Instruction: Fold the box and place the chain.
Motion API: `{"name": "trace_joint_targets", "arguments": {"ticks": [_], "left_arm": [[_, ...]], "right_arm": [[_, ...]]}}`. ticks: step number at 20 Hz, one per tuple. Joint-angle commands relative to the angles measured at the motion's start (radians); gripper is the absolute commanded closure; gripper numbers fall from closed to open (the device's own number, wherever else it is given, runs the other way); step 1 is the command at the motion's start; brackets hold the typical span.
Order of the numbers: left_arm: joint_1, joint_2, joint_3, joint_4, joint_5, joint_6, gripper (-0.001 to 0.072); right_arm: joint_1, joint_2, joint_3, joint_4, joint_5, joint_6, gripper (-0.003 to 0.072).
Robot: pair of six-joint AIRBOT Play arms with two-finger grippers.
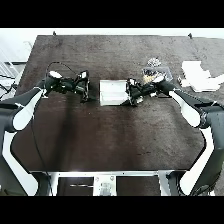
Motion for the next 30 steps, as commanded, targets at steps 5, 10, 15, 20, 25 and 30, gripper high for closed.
{"name": "trace_joint_targets", "arguments": {"ticks": [5,10,15,20,25,30], "left_arm": [[-0.001,-0.038,0.020,0.003,-0.010,0.019,0.0127],[-0.018,-0.044,0.019,0.005,-0.016,0.031,0.0124],[-0.036,-0.044,0.019,0.051,0.027,0.016,-0.0009],[-0.042,-0.044,0.019,0.050,0.020,0.013,-0.0005],[-0.048,-0.044,0.019,0.037,0.018,-0.009,-0.0005],[-0.077,-0.044,0.019,0.035,0.061,-0.012,-0.0004]], "right_arm": [[0.001,0.000,0.000,0.000,0.000,0.000,0.0108],[0.001,0.000,0.000,0.000,0.000,0.000,0.0108],[0.001,0.000,0.000,0.000,0.000,0.000,0.0108],[0.001,0.000,0.000,0.000,0.000,0.000,0.0108],[0.001,0.000,0.000,0.000,0.000,0.000,0.0108],[0.001,0.000,0.000,0.000,0.000,0.000,0.0109]]}}
